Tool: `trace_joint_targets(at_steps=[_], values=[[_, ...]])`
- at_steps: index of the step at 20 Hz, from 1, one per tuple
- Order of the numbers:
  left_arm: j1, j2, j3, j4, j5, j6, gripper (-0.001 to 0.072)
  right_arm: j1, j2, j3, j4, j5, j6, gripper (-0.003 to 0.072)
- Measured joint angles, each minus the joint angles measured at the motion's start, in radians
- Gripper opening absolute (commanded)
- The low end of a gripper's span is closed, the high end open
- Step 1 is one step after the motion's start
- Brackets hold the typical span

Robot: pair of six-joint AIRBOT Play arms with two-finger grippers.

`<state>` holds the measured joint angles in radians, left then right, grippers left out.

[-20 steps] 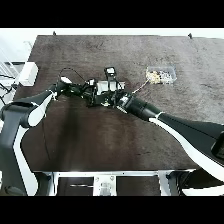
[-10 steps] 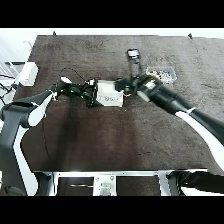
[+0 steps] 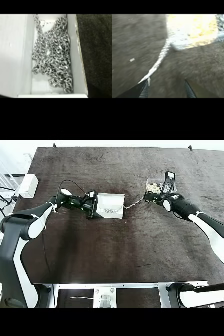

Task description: Fold the box and place the chain.

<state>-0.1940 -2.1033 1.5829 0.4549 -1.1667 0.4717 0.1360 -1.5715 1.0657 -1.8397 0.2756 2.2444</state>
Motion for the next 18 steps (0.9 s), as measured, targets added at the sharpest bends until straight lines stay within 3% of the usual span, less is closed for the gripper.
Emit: trace_joint_targets(at_steps=[4,7,9,11,15,18], values=[[0.000,0.000,0.000,0.000,0.000,0.000,0.0355,-0.028,-0.113,0.061,0.063,-0.083,-0.002,0.0509],[0.000,0.000,0.000,0.000,0.000,0.000,0.0355,-0.024,-0.170,0.125,0.096,-0.109,-0.008,0.0425],[0.000,0.000,0.000,0.000,0.000,0.000,0.0356,-0.021,-0.202,0.162,0.117,-0.120,-0.011,0.0312],[0.000,0.000,0.000,0.000,0.000,0.000,0.0355,-0.019,-0.232,0.185,0.137,-0.121,-0.012,0.0030],[0.000,0.000,0.000,0.000,0.000,0.000,0.0356,-0.029,-0.240,0.204,0.154,-0.114,-0.034,0.0009],[0.000,0.000,0.000,0.000,0.000,0.000,0.0355,-0.009,-0.159,0.209,0.158,-0.083,-0.101,0.0009]])
